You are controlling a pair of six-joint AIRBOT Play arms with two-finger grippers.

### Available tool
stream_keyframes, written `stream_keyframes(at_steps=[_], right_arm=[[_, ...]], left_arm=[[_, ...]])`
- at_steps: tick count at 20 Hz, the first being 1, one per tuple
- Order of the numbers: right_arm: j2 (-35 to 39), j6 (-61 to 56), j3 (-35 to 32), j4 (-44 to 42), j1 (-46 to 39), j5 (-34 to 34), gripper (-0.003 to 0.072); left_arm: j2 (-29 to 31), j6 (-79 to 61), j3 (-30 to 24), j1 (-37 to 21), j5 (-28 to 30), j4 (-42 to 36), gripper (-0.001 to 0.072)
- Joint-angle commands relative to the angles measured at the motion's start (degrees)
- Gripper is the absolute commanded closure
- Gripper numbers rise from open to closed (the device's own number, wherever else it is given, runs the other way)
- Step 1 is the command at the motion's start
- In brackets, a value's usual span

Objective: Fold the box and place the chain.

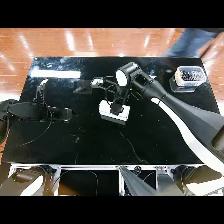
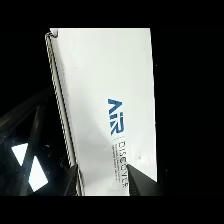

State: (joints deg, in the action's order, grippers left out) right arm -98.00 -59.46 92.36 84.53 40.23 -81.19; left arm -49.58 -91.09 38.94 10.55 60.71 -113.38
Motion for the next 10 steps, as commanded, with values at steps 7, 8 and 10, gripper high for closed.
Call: stream_keyframes(at_steps=[7,8,10], right_arm=[[-0.07,-1.49,0.00,0.11,0.74,0.00,0.0322],[-0.13,-1.64,0.00,0.13,0.74,-0.02,0.0322],[-0.44,-1.68,-0.02,0.13,0.74,-0.20,0.0322]], left_arm=[[-0.02,0.00,-0.02,0.02,-0.11,0.00,0.0093],[-0.02,0.00,-0.02,0.02,-0.33,0.00,0.0093],[-0.02,0.00,-0.02,0.02,-0.61,-0.02,0.0093]])
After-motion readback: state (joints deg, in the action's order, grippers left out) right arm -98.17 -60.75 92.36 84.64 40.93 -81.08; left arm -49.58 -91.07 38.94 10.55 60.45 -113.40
